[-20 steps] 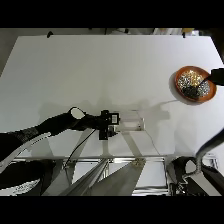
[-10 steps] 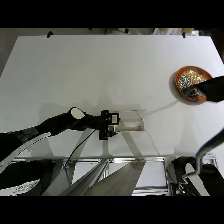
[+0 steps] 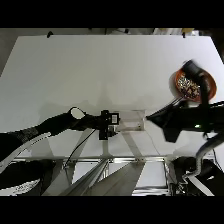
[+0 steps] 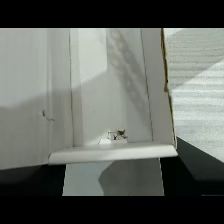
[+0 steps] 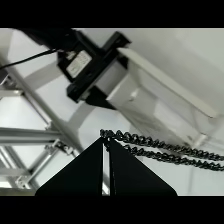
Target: Fold the box and place the chain.
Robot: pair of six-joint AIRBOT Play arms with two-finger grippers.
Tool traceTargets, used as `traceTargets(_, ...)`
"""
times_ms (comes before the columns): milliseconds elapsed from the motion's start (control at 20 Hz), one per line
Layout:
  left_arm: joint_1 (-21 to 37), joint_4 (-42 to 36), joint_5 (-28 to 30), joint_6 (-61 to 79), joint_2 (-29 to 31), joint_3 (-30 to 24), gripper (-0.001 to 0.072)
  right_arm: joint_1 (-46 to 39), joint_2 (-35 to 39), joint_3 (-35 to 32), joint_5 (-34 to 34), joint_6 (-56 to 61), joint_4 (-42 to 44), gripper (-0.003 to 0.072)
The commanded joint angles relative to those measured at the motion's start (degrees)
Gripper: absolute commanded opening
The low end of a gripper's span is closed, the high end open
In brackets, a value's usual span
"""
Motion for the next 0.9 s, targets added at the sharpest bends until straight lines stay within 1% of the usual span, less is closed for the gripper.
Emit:
traceTargets(0, 0.0, 0.0, 0.0, 0.0, 0.0, 0.0, 0.0201, 7.9, -1.1, -6.1, -8.4, 0.5, 0.1, 0.0017)
traceTargets(100, 0.0, 0.0, 0.0, 0.0, 0.0, 0.0, 0.0201, 9.6, -2.7, -8.6, -12.0, 0.4, 0.1, 0.0017)
traceTargets(350, 0.0, 0.0, 0.0, 0.0, 0.0, 0.0, 0.0201, 9.8, -9.0, -12.2, -17.5, 0.4, -1.3, 0.0017)
traceTargets(700, 0.0, 0.0, 0.0, 0.0, 0.0, 0.0, 0.0201, 9.8, -19.6, -12.4, -19.5, -0.1, -2.6, 0.0020)
traceTargets(750, 0.0, 0.0, 0.0, 0.0, 0.0, 0.0, 0.0201, 9.8, -20.5, -12.4, -19.7, -0.1, -2.9, 0.0055)
traceTargets(850, 0.0, 0.0, 0.0, 0.0, 0.0, 0.0, 0.0201, 9.8, -21.1, -12.4, -19.9, -0.1, -2.8, 0.0179)
